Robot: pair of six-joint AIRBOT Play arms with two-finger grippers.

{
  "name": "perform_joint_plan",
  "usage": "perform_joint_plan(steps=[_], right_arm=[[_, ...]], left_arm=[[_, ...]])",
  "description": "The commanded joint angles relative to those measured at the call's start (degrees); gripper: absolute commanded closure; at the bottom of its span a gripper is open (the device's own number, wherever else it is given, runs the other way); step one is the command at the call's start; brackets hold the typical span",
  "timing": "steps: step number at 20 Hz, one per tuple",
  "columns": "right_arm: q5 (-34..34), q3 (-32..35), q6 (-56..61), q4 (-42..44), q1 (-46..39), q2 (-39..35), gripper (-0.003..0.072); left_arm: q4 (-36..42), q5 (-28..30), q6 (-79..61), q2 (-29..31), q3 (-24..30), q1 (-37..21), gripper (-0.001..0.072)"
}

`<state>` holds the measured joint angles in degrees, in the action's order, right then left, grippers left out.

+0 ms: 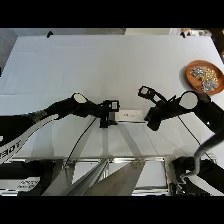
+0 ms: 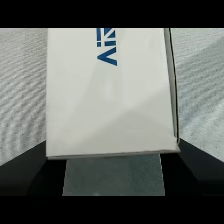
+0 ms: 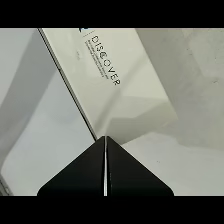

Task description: Fold the box and place the chain.

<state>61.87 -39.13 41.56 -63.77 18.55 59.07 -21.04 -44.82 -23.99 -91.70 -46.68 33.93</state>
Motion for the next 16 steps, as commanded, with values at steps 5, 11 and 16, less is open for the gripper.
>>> perform_joint_plan(steps=[5,11,16], right_arm=[[-0.2,0.9,-0.1,0.3,0.0,0.2,0.0671],[-4.5,4.0,0.0,-1.8,0.0,0.2,0.0671],[-4.5,4.0,0.0,-1.5,0.0,-1.1,0.0671]], left_arm=[[0.0,0.0,0.0,0.0,0.0,0.0,0.0504],[0.0,0.0,0.0,0.0,0.0,0.0,0.0504],[0.0,0.0,0.0,0.0,0.0,0.0,0.0504]])
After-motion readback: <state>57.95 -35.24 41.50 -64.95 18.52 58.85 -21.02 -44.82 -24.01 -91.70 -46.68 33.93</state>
